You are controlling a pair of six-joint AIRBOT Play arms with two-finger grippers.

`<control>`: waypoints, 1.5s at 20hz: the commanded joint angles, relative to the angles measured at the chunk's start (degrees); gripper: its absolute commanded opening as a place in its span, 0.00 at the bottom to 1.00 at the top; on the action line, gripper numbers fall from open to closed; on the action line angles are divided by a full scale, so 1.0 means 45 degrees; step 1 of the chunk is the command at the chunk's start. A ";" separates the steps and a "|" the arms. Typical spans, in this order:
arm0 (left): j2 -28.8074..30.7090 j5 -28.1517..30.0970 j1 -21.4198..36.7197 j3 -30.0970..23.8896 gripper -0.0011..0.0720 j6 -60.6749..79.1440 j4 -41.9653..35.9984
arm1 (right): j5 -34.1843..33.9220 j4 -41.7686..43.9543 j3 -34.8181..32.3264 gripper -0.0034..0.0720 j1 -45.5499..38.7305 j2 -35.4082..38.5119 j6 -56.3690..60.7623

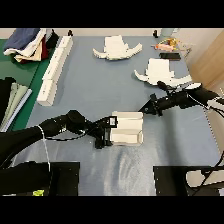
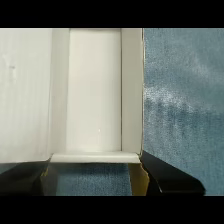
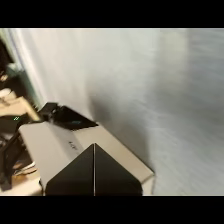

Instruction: Fold the box.

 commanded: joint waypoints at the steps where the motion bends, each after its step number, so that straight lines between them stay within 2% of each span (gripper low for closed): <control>1: 0.0000 0.0000 0.0010 0.0005 0.73 0.0000 0.0000 | 0.1477 0.1030 0.0049 0.04 0.0544 -0.0549 -0.2531; 3: 0.0000 -0.0005 0.0010 0.0005 0.73 0.0000 0.0000 | 0.1326 0.0214 0.0015 0.04 0.1229 -0.0189 -0.2662; 6: 0.0000 0.0000 0.0010 0.0000 0.73 0.0000 0.0000 | 0.0097 -0.1661 -0.0214 0.04 0.2516 0.0933 -0.2662; 14: 0.0000 0.0000 0.0010 0.0005 0.73 0.0000 0.0000 | -0.5027 -0.4974 -0.1807 0.04 0.5926 0.4906 -0.2895; 20: 0.0000 -0.0005 0.0010 0.0005 0.73 0.0000 0.0000 | -0.9112 -0.6314 -0.3701 0.05 0.8757 0.7053 -0.3322; 23: 0.0000 0.0000 0.0010 0.0000 0.73 0.0000 0.0000 | -1.0078 -0.7193 -0.4420 0.05 0.9806 0.7606 -0.3317; 26: 0.0000 -0.0005 0.0010 0.0005 0.73 0.0000 0.0000 | -1.0176 -0.7533 -0.4794 0.05 1.0404 0.7728 -0.3317; 28: 0.0000 0.0000 0.0010 0.0000 0.73 0.0000 0.0000 | -1.0176 -0.7781 -0.4813 0.11 1.0608 0.7742 -0.3327; 30: 0.0000 0.0000 0.0010 0.0000 0.73 0.0000 0.0000 | -1.0171 -0.7771 -0.4813 0.28 1.0656 0.7995 -0.3507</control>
